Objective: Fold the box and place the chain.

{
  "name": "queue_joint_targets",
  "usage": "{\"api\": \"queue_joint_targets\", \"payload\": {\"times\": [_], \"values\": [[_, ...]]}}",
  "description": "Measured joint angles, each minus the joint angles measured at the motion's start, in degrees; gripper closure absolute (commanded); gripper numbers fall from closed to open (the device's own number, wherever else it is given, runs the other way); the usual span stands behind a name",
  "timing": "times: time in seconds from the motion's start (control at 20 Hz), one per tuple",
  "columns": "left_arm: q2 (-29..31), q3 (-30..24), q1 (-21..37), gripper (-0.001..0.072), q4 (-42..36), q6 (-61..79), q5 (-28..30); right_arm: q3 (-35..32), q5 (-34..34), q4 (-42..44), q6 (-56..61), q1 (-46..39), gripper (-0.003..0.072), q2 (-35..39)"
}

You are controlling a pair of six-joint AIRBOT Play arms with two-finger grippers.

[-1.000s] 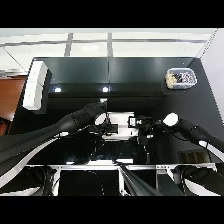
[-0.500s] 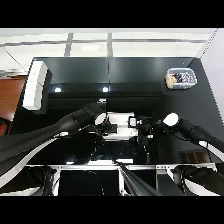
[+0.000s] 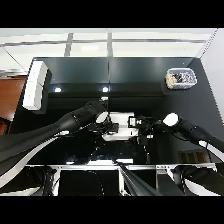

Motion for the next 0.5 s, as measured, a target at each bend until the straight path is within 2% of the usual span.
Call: {"api": "queue_joint_targets", "payload": {"times": [0.15, 0.2, 0.25, 0.4, 0.45, 0.5], "values": [[-0.2, 0.42, -0.15, 0.0308, 2.1, -1.14, -1.55, 0.0, 0.0, -0.04, 0.02, 0.0, 0.0554, 0.0], [-0.39, 0.46, -0.24, 0.0358, 2.43, -1.57, -1.86, 0.0, 0.02, -0.04, 0.02, 0.0, 0.0554, 0.0], [-0.5, 0.52, -0.35, 0.0451, 2.67, -1.92, -2.29, 0.0, 0.02, -0.04, 0.02, 0.0, 0.0554, 0.0], [-0.81, 0.61, -0.66, 0.0496, 2.51, -2.47, -1.31, 0.0, 0.02, -0.07, 0.02, 0.0, 0.0555, 0.0], [-0.9, 0.61, -0.7, 0.0654, 2.32, -2.6, -1.11, 0.0, 0.04, -0.07, 0.02, 0.0, 0.0554, 0.0], [-0.9, 0.61, -0.76, 0.0683, 1.86, -2.8, -1.05, 0.0, 0.04, -0.07, 0.02, 0.0, 0.0554, 0.0]]}}
